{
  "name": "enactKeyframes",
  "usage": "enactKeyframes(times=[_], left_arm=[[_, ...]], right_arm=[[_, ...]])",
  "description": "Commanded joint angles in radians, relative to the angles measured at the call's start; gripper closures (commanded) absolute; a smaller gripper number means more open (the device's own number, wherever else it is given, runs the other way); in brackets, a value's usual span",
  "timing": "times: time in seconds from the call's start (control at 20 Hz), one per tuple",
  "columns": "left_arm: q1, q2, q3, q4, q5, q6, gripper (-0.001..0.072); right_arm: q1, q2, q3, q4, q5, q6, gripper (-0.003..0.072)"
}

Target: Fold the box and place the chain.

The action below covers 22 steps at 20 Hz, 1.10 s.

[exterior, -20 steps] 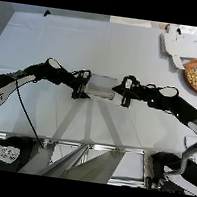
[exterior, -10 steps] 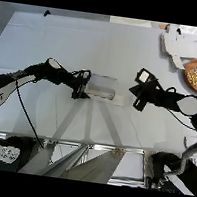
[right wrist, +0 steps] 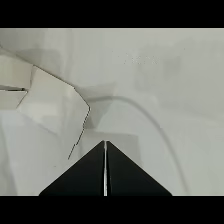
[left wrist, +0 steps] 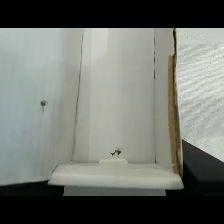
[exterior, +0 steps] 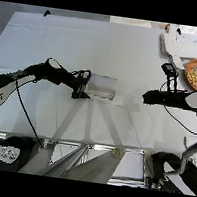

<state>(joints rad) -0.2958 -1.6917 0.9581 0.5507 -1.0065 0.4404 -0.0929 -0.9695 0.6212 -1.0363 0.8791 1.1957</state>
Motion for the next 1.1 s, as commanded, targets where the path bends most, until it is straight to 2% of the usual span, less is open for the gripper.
enactKeyframes(times=[0.0,0.25,0.5,0.75,0.85,1.05], left_arm=[[-0.001,0.0,0.0,0.0,0.0,0.0,0.0394],[-0.001,0.0,0.0,0.0,0.0,0.0,0.0394],[-0.001,0.0,0.0,0.0,0.0,0.0,0.0394],[-0.001,0.0,0.0,0.0,0.0,0.0,0.0394],[-0.001,0.0,0.0,0.0,0.0,0.0,0.0394],[-0.001,0.0,0.0,0.0,0.0,0.0,0.0394]], right_arm=[[-0.021,-0.104,-0.002,0.15,0.045,0.072,0.0683],[-0.021,-0.216,-0.058,0.24,0.022,-0.002,0.0683],[-0.018,-0.236,-0.065,0.418,-0.02,-0.123,0.0685],[-0.014,-0.289,-0.065,0.464,-0.044,-0.132,0.0685],[0.02,-0.322,-0.065,0.478,-0.069,-0.135,0.0685],[0.113,-0.334,-0.065,0.601,-0.103,-0.213,0.0685]])
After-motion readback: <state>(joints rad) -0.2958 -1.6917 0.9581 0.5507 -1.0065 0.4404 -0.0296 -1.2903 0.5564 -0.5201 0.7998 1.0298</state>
